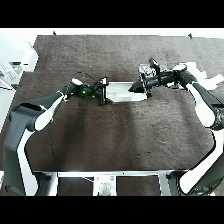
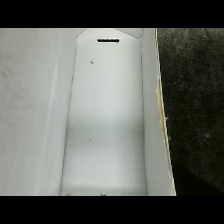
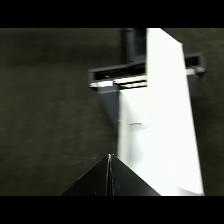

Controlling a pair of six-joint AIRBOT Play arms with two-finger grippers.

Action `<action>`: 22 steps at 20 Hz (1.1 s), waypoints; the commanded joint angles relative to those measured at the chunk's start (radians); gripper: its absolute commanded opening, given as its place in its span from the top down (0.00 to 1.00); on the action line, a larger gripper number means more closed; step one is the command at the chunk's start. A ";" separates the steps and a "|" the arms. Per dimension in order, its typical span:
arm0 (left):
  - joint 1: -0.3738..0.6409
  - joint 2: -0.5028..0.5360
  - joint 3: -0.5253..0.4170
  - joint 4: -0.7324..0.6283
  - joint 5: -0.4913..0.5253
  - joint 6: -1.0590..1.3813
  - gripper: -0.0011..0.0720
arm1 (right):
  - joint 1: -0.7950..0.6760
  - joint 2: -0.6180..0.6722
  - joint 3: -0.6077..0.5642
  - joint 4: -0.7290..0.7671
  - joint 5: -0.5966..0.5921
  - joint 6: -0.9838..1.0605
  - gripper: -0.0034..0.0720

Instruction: Fold the box and place the chain.

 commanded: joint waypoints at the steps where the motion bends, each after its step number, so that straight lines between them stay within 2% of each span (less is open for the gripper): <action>1: 0.000 0.000 0.000 0.000 0.000 -0.005 0.54 | 0.019 0.001 0.000 0.051 -0.148 0.048 0.94; 6: 0.000 0.000 0.000 0.000 0.000 -0.005 0.54 | 0.026 0.001 0.001 0.069 -0.369 0.161 0.94; 9: 0.000 0.000 0.000 0.000 0.000 -0.005 0.54 | 0.042 0.000 0.007 -0.042 -0.449 0.238 0.94; 13: 0.000 0.000 0.000 0.000 0.000 -0.005 0.54 | 0.074 -0.005 0.019 -0.223 -0.482 0.336 0.94; 15: 0.000 0.000 0.000 0.000 0.000 -0.005 0.54 | 0.086 -0.014 0.022 -0.261 -0.481 0.353 0.94; 22: 0.000 0.000 0.000 0.000 0.000 -0.004 0.54 | 0.115 -0.022 0.032 -0.266 -0.481 0.352 0.94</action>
